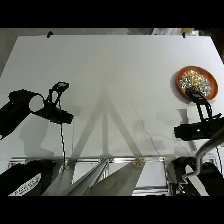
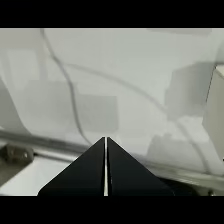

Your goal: Fold the box and place the chain.

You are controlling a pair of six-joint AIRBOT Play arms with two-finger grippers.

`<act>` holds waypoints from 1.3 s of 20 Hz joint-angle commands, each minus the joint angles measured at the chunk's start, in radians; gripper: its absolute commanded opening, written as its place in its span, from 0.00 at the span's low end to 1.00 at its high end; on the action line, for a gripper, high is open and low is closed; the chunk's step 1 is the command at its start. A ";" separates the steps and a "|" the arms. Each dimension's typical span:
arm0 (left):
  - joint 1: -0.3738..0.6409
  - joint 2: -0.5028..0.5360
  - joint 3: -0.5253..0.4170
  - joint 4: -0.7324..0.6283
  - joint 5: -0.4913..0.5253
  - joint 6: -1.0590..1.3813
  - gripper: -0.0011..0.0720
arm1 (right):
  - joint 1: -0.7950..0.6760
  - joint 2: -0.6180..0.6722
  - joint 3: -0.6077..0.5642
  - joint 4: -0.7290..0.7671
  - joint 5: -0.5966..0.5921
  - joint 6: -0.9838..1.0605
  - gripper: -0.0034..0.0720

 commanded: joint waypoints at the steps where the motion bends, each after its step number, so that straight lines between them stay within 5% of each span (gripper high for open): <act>1: 0.001 0.000 0.000 0.000 -0.001 0.000 0.03 | -0.001 0.001 0.000 -0.003 -0.132 0.000 0.07; 4: 0.001 0.000 0.000 0.000 0.000 0.000 0.03 | -0.001 0.001 0.000 0.014 -0.209 -0.004 0.07; 7: 0.001 0.000 0.000 0.000 0.000 0.000 0.03 | -0.064 -0.055 0.051 -0.160 -0.224 0.048 0.07; 12: 0.001 0.000 0.000 0.000 -0.001 0.000 0.03 | -0.457 -0.343 0.324 -0.465 -0.239 -0.071 0.07; 13: 0.001 0.000 0.000 0.000 0.000 0.000 0.03 | -0.521 -0.402 0.369 -0.468 -0.238 -0.080 0.14; 14: 0.001 0.000 0.000 0.000 0.000 0.000 0.03 | -0.582 -0.458 0.405 -0.473 -0.224 -0.122 0.53; 15: 0.001 0.000 0.000 0.000 0.000 0.000 0.03 | -0.633 -0.504 0.424 -0.473 -0.207 -0.174 0.75; 26: 0.001 0.000 0.000 0.000 0.000 0.000 0.03 | -0.766 -0.760 0.427 -0.548 -0.232 -0.359 0.66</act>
